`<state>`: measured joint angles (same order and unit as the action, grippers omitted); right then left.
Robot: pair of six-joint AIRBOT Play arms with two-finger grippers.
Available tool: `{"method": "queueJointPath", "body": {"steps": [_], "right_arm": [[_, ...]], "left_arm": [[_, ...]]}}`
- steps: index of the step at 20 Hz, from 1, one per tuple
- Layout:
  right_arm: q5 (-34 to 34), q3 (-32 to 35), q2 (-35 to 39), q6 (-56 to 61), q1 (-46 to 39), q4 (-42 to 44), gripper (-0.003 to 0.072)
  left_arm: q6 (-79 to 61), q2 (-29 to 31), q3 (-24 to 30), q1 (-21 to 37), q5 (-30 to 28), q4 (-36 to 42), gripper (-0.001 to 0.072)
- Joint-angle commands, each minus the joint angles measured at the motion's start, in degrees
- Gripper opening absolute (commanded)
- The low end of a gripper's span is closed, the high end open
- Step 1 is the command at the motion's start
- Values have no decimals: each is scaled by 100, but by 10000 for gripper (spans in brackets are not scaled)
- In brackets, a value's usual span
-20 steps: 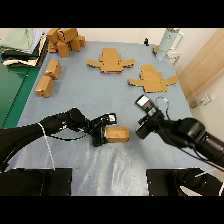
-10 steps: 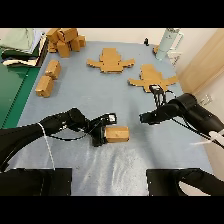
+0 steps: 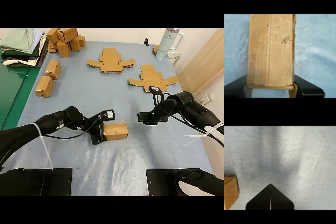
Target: Fold the box.
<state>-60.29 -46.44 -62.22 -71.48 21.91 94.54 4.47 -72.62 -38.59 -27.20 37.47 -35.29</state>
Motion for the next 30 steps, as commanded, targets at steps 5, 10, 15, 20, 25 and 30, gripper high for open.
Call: {"method": "queueJointPath", "body": {"steps": [5,10,15,20,25,30], "right_arm": [[-22,-9,-11,11,-4,133,3],[-20,-9,-11,11,-4,129,3],[26,-9,-24,11,-4,129,3],[31,-9,-26,11,-4,129,3],[129,-9,-26,11,-2,131,3],[284,-9,-26,9,-2,131,3]], "left_arm": [[1663,1305,-2,1552,415,-1187,480],[3567,1775,-2,3783,721,-3032,481],[3609,1672,74,5497,780,-3023,481],[3606,1349,74,6043,378,-3021,481],[3550,887,70,5836,-835,-2428,481],[3550,177,-22,5292,-1945,-2428,481]]}}
